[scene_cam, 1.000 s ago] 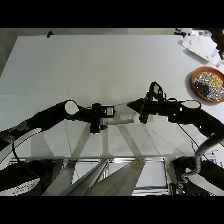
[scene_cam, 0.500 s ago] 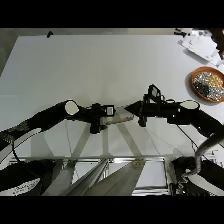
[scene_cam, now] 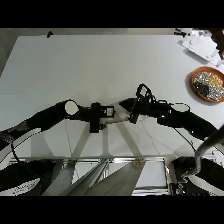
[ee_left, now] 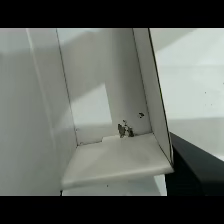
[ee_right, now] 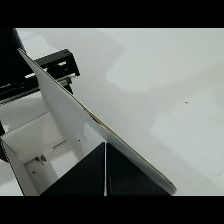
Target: Fold the box and place the chain.
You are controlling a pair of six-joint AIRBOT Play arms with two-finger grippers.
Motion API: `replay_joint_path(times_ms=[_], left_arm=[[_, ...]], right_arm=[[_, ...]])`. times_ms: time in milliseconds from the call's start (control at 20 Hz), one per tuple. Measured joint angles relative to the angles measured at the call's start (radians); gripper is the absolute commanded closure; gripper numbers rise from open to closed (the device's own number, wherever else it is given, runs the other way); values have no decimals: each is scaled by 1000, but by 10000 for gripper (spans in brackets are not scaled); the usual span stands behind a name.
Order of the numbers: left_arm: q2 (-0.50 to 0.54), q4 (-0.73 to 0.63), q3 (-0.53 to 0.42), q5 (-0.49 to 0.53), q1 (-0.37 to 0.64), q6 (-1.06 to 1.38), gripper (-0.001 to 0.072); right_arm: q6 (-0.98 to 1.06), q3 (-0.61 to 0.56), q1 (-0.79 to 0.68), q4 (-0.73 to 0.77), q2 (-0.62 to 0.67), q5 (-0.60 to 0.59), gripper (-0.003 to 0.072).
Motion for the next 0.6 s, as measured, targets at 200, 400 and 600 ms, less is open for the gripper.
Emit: replay_joint_path(times_ms=[200,400,600], left_arm=[[18,16,12,-34,0,54,595],[22,18,18,-78,-1,75,595],[6,19,19,-95,-1,81,406]], right_arm=[[47,4,6,-41,14,41,676],[191,5,8,-225,66,76,676],[368,5,8,-435,122,153,676]])
